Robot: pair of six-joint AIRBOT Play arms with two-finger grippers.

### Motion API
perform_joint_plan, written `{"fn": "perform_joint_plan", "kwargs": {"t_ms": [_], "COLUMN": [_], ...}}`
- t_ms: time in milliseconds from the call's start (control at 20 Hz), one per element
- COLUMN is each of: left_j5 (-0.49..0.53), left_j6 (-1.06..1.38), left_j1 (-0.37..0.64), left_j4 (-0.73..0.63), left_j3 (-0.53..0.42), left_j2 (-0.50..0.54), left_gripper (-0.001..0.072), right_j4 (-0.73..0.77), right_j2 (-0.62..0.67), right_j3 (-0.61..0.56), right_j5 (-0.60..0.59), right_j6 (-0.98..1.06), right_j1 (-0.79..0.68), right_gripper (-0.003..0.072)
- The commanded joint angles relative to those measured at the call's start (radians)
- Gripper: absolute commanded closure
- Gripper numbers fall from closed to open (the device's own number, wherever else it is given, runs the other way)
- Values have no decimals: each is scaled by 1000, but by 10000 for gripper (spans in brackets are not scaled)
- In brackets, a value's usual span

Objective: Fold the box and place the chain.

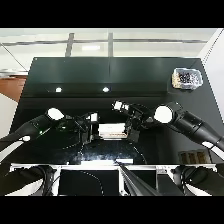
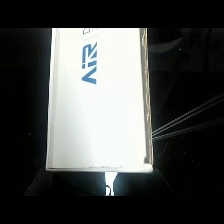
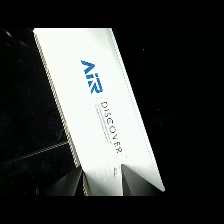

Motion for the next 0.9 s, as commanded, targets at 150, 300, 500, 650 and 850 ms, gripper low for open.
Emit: {"fn": "perform_joint_plan", "kwargs": {"t_ms": [150,300,500,650,850], "left_j5": [0,0,0,0,0], "left_j6": [0,0,0,0,0], "left_j1": [0,0,0,0,0], "left_j4": [0,0,0,0,0], "left_j3": [0,0,0,0,0], "left_j2": [-1,-1,-1,-1,-1], "left_gripper": [205,205,205,205,205], "right_j4": [-1,-2,-2,-5,-8], "right_j2": [-2,-13,-44,-42,-26], "right_j3": [-2,-9,-10,-10,-9], "right_j5": [2,-3,-42,-47,-27], "right_j6": [8,11,17,53,83], "right_j1": [0,8,40,33,33], "right_gripper": [448,406,408,409,409]}}
